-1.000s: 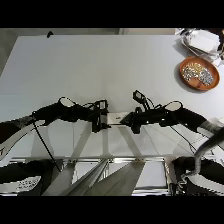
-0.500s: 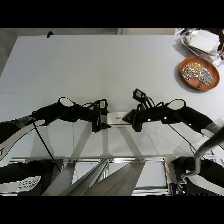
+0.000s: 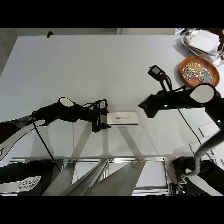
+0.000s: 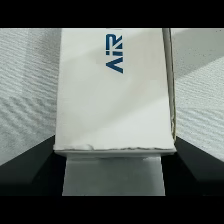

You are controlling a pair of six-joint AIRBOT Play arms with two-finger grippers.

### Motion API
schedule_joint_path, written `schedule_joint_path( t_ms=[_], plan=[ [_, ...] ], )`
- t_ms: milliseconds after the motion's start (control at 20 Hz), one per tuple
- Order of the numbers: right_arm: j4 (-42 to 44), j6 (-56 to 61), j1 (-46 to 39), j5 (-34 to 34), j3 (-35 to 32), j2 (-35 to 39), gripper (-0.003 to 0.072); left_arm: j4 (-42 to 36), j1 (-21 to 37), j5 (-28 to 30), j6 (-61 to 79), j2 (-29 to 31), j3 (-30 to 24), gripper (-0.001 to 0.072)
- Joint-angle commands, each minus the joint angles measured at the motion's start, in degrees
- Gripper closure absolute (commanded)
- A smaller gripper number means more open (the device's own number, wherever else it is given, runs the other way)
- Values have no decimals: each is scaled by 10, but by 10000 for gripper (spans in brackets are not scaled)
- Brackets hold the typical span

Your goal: Fold the box and place the chain.

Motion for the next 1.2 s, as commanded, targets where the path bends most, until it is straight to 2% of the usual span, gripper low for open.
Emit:
schedule_joint_path(
  t_ms=[0, 100, 200, 400, 750, 1150],
  plan=[
    [-212, 232, -52, 120, 10, 18, 674, 0, 0, 1, 0, 0, 0, 621],
    [-229, 278, -72, 182, 10, 19, 673, 0, 0, 0, 0, 0, 0, 621],
    [-228, 315, -76, 208, 10, 19, 673, 0, 0, 0, 0, 0, 0, 621],
    [-216, 394, -76, 192, 10, 18, 673, 0, 0, 0, 0, 0, 0, 621],
    [-207, 398, -76, 160, 10, 18, 673, -2, 1, -17, -15, 2, 0, 621],
    [-209, 385, -76, 129, 10, 18, 673, 80, 2, 15, -28, 92, 0, 621]
  ],
)
